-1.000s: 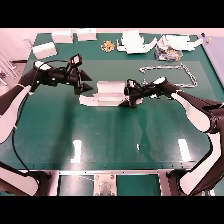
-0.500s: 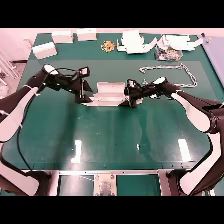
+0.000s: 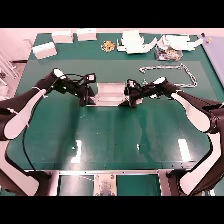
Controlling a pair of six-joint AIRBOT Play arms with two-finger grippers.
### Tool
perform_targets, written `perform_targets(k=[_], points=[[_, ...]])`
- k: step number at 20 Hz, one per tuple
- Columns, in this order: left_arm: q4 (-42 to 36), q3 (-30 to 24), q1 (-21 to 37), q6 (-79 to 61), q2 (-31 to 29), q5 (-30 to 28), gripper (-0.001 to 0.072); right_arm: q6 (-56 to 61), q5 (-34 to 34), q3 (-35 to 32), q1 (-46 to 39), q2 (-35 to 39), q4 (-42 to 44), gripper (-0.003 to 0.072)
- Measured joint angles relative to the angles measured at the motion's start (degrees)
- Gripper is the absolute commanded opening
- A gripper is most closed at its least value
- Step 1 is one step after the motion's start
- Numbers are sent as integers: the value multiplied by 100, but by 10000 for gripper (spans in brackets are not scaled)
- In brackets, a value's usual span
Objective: Fold the box and place the chain.
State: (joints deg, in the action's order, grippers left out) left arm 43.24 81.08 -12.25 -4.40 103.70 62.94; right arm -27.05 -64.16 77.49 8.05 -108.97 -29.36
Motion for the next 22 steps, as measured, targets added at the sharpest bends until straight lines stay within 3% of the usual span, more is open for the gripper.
perform_targets(k=[1, 7, 9, 22], points=[[-7, 0, -26, 0, 17, -37, 334, 0, 0, 0, 0, 0, 0, 575], [11, 0, -72, 0, 66, -278, 333, 2, 7, 0, 0, 0, 2, 575], [11, 0, -76, 0, 70, -321, 212, 2, 7, 0, 0, 0, 4, 575], [-348, 0, -264, -44, 83, -385, 210, -2, -7, 0, 0, 0, -4, 575]])
